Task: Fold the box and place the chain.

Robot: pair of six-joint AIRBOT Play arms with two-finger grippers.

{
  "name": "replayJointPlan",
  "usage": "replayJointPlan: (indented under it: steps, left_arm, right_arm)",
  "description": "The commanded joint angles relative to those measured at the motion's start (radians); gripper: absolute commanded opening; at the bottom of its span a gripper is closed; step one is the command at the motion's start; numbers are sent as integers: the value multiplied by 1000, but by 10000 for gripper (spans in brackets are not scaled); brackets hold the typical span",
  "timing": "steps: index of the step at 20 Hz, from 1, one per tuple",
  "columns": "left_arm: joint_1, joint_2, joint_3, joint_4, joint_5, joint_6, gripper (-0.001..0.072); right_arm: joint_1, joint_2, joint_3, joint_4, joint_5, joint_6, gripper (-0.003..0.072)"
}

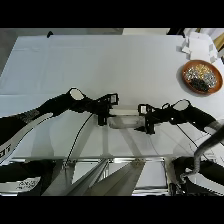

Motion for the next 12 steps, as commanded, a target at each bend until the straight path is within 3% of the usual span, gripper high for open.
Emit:
replayJointPlan:
  steps: [1,6,7,12]
  left_arm:
    - [0,0,1,-1,4,-1,11]
    - [0,0,1,-1,4,-1,11]
    - [0,0,1,-1,4,-1,11]
    - [0,0,1,-1,4,-2,11]
  right_arm:
    - [5,-26,0,-12,8,27,638]
    - [-10,-34,0,0,-11,27,631]
    - [-21,-34,0,0,-11,27,573]
    - [-27,-35,0,3,-16,15,531]
